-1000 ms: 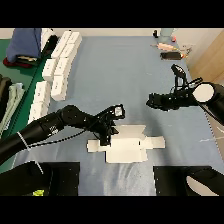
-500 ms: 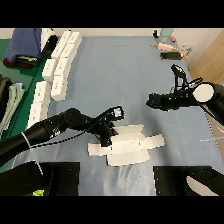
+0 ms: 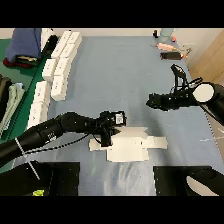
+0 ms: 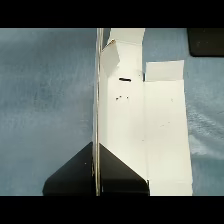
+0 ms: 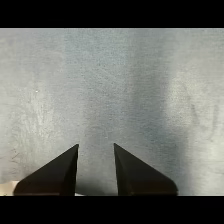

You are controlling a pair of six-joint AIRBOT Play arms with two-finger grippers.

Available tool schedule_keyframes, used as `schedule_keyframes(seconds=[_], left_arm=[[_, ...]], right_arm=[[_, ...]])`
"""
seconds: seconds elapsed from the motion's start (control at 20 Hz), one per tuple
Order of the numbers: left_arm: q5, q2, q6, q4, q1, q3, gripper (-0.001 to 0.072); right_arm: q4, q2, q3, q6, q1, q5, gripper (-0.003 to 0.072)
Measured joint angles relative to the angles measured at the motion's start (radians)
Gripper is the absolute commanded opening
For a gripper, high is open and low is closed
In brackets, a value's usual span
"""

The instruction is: Fold the box.

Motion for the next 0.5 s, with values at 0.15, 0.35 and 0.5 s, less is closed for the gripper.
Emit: schedule_keyframes(seconds=[0.15,0.35,0.5], left_arm=[[0.06,0.005,0.015,0.002,-0.003,-0.027,0.0013],[0.093,0.007,0.03,0.004,-0.021,-0.06,0.0013],[0.099,0.008,0.034,0.005,-0.047,-0.072,0.0013]], right_arm=[[0.0,0.0,0.0,0.0,0.0,0.0,0.0334],[0.001,0.0,0.0,0.0,0.0,0.0,0.0334],[0.001,0.0,0.0,0.0,0.0,0.0,0.0334]])
